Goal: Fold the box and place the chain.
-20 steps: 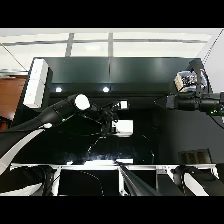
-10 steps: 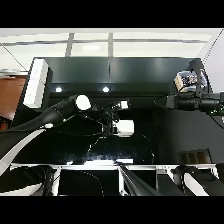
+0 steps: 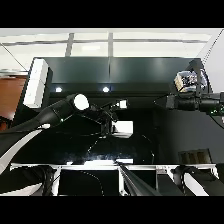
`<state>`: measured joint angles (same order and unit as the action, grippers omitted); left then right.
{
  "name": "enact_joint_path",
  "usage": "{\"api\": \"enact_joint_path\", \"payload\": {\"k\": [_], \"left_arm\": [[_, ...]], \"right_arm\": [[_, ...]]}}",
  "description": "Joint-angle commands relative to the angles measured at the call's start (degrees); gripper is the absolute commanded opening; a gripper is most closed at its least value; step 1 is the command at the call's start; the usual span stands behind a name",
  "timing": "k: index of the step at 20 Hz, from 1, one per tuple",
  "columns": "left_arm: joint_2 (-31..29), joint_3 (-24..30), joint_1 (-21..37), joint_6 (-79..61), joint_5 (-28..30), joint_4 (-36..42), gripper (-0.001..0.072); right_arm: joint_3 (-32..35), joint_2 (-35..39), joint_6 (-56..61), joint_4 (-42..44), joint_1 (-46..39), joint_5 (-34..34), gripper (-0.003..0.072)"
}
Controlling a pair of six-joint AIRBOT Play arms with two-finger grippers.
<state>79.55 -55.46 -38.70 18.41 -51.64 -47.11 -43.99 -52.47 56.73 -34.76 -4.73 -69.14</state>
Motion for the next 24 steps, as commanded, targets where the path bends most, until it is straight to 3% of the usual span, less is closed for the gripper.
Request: {"api": "enact_joint_path", "payload": {"k": [1,24], "left_arm": [[-0.2,-0.1,0.2,0.3,0.2,0.0,0.0714],[1.4,0.0,-1.7,1.6,0.4,-3.2,0.0714]], "right_arm": [[0.0,0.0,0.0,0.0,0.0,0.0,0.004],[0.0,0.0,-0.3,0.0,0.0,0.2,0.004]]}}
